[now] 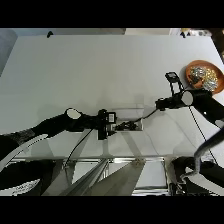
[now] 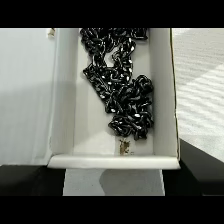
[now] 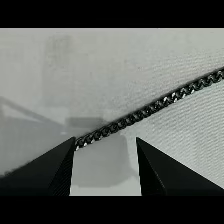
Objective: Fold the box and place the chain.
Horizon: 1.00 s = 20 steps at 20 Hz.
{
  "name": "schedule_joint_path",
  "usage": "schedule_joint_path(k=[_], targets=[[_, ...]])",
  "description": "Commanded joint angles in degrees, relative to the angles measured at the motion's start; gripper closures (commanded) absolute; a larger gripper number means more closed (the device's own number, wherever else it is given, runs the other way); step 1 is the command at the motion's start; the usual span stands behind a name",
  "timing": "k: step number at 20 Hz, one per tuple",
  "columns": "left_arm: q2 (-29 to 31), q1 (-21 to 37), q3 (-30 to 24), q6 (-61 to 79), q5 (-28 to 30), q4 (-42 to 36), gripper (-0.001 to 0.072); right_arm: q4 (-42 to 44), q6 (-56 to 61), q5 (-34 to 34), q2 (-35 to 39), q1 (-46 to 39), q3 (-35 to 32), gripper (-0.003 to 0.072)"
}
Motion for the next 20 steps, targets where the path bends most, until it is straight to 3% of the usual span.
schedule_joint_path(k=[1,2,12,16,19,20], targets=[[0.04,-0.02,0.02,0.02,0.02,0.00,0.0336,-1.44,2.49,-2.60,-1.66,0.04,-0.11,0.0302],[0.04,-0.02,0.02,0.02,0.02,0.00,0.0336,-1.90,2.49,-2.82,-1.66,0.04,-0.11,0.0329],[0.04,-0.02,0.02,0.02,0.02,0.00,0.0336,-2.86,2.54,-1.05,-4.24,0.04,-0.11,0.0336],[0.04,-0.02,0.02,0.02,0.02,0.00,0.0336,-2.89,2.51,-1.11,-4.59,0.04,-0.09,0.0423],[0.04,-0.02,0.02,0.02,0.02,0.00,0.0336,-2.91,2.23,-0.46,-4.57,0.04,-0.09,0.0534],[0.04,-0.02,0.02,0.02,0.02,0.00,0.0336,-2.95,1.57,0.11,-4.55,0.04,-0.09,0.0608]])
